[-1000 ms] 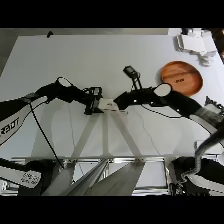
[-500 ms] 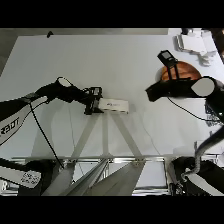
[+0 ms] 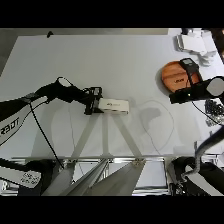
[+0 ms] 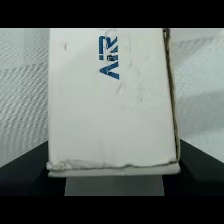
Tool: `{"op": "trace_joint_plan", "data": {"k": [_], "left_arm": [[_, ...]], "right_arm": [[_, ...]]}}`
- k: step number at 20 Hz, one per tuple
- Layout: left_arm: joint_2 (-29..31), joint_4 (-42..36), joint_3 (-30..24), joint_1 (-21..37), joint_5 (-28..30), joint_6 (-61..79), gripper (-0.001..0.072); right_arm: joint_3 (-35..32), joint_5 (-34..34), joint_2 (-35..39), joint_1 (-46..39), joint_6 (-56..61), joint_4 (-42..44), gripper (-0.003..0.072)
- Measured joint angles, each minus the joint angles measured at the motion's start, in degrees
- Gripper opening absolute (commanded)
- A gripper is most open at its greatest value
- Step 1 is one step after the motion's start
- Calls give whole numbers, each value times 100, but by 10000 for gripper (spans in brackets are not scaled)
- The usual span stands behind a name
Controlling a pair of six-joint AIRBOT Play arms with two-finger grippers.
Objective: Fold the box and place the chain.
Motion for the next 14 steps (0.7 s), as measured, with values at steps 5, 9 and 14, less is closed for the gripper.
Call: {"op": "trace_joint_plan", "data": {"k": [5, 9, 14], "left_arm": [[752, 507, 4, 37, -240, -1191, 12], [1952, 2068, 2, 72, -525, -2962, 13], [3080, 4503, 2, 299, -656, -5189, 7]], "right_arm": [[0, -116, 2, -48, 59, 85, 12], [0, -144, 2, -57, 66, 116, 12], [0, -155, 2, -57, 74, 125, 12]]}}
